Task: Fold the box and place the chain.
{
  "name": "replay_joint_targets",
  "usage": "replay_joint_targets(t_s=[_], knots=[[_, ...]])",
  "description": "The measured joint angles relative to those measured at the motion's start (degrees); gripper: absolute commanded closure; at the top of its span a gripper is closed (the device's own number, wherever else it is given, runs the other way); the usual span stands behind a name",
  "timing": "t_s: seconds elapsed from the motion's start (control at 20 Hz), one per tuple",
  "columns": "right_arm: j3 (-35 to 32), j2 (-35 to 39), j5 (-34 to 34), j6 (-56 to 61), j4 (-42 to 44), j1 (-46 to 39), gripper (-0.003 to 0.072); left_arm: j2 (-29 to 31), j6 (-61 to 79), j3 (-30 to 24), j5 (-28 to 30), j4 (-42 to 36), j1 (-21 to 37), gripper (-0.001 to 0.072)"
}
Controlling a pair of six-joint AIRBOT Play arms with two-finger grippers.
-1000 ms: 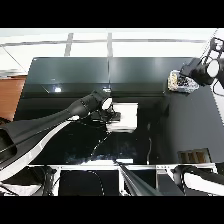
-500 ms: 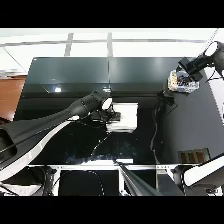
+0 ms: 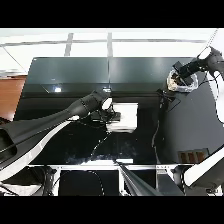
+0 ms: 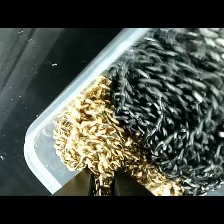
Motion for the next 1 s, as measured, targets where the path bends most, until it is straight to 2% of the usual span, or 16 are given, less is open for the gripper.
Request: replay_joint_targets(t_s=[0.15,0.3,0.65,1.0], knots=[[0.1,1.4,-0.1,-5.6,0.5,-0.4,0.0673,0.0,0.0,0.0,0.0,0.0,0.0,0.068],[0.2,5.9,0.3,-15.1,0.9,-1.0,0.0673,0.0,0.0,0.0,0.0,0.0,0.0,0.068],[0.2,26.3,4.5,-33.0,4.6,-1.1,0.0674,0.0,0.0,0.0,0.0,-0.1,0.0,0.068],[0.2,42.4,5.5,-39.0,13.4,0.6,0.0675,0.0,0.0,0.0,0.0,-0.2,0.0,0.068]])
